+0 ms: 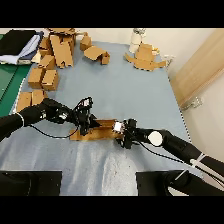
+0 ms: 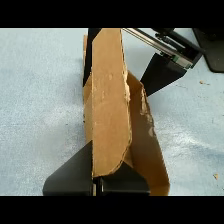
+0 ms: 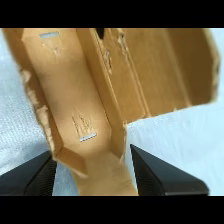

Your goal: Fold the box.

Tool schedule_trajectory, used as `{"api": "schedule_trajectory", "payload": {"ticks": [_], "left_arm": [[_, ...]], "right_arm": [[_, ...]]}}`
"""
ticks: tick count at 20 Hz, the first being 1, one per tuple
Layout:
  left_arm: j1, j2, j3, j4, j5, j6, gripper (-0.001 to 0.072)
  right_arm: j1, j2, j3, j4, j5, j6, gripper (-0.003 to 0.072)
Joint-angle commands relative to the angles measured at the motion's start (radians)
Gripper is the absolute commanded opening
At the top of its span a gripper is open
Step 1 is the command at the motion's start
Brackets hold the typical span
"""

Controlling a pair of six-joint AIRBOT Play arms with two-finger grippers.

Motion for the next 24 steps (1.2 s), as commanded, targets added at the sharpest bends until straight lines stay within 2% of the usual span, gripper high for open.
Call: {"api": "schedule_trajectory", "payload": {"ticks": [1,5,9,14,17,24], "left_arm": [[0.0,0.0,0.001,0.0,0.0,0.0,0.0013],[0.0,0.0,0.001,0.0,0.0,0.0,0.0012],[0.0,0.0,0.001,0.0,0.0,0.0,0.0013],[0.0,0.0,0.001,0.0,0.0,0.0,0.0012],[0.0,0.0,0.001,0.0,0.0,0.0,0.0013],[0.0,0.0,0.001,0.0,0.0,0.0,0.0012]], "right_arm": [[-0.02,-0.053,0.048,0.074,0.06,-0.092,0.0706],[-0.021,-0.092,0.078,0.099,0.071,-0.162,0.0707],[-0.046,-0.117,0.108,0.113,0.141,-0.169,0.0706],[-0.115,-0.203,0.163,0.221,0.251,-0.266,0.0706],[-0.117,-0.243,0.194,0.249,0.259,-0.293,0.0706],[-0.114,-0.246,0.203,0.253,0.323,-0.292,0.0706]]}}
